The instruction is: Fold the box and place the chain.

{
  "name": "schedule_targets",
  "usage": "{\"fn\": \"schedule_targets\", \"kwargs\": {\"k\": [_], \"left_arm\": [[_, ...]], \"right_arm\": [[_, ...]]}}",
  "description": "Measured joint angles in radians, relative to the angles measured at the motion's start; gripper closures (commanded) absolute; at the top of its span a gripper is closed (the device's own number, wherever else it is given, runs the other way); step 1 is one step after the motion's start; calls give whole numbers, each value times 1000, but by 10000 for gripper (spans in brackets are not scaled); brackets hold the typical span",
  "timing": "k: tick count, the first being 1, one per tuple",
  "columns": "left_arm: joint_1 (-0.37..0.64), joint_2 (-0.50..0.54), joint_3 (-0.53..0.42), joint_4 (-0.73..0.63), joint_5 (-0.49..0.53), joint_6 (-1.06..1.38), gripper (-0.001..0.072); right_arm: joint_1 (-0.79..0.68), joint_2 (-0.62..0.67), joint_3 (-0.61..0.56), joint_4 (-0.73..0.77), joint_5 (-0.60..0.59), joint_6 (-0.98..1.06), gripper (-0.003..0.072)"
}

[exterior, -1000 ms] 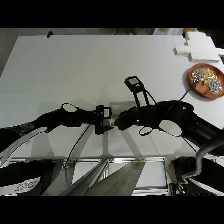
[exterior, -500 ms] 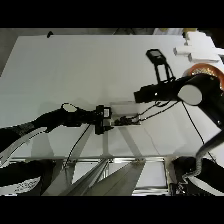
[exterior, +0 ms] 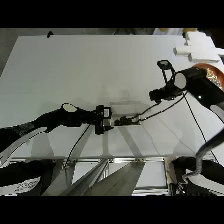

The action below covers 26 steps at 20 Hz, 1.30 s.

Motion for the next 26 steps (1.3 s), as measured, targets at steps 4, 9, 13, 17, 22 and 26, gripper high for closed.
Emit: {"fn": "schedule_targets", "kwargs": {"k": [4, 9, 13, 17, 22, 26], "left_arm": [[0, 0, 0, 0, 0, 0, 501], [0, 0, 0, 0, 0, 0, 501], [0, 0, 0, 0, 0, 0, 501], [0, 0, 0, 0, 0, 0, 501], [0, 0, 0, 0, 0, 0, 501], [0, 0, 0, 0, 0, 0, 501]], "right_arm": [[-10, -74, -3, -22, -24, -4, 346], [-36, -113, -3, -36, -43, -4, 347], [-47, -131, -3, -24, -66, -4, 348], [-51, -164, -3, -2, -65, -4, 400], [-51, -180, -5, 7, -55, -4, 461], [-51, -190, -8, 4, -51, -4, 649]]}}
